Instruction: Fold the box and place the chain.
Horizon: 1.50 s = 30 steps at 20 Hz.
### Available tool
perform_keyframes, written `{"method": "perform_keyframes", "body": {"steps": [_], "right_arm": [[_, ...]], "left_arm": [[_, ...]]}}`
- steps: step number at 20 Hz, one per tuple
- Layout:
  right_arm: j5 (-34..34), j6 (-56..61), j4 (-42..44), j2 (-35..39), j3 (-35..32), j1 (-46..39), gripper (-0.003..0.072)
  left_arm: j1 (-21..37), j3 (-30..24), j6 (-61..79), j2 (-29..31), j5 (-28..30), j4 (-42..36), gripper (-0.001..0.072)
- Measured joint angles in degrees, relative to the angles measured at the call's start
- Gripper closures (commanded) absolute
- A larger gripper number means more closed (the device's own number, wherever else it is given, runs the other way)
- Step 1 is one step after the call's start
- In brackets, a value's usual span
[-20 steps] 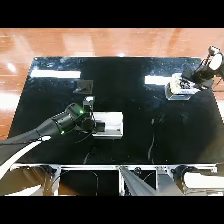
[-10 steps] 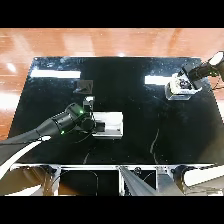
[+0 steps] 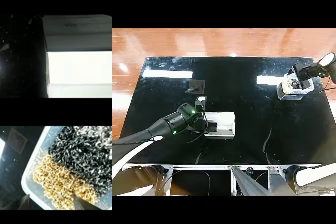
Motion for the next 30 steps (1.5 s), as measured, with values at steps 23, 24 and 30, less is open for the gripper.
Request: {"method": "perform_keyframes", "body": {"steps": [23,24,30], "right_arm": [[0.4,-14.4,3.0,-2.4,2.4,-0.1,0.065],[1.6,-15.7,3.1,-2.2,3.2,-0.2,0.065],[5.5,-21.9,3.0,2.7,5.3,-0.9,0.065]], "left_arm": [[0.0,0.0,0.0,0.0,0.0,0.0,0.0689],[0.0,0.0,0.0,0.0,0.0,0.0,0.0689],[0.0,0.0,0.0,0.0,0.0,0.1,0.0689]]}}
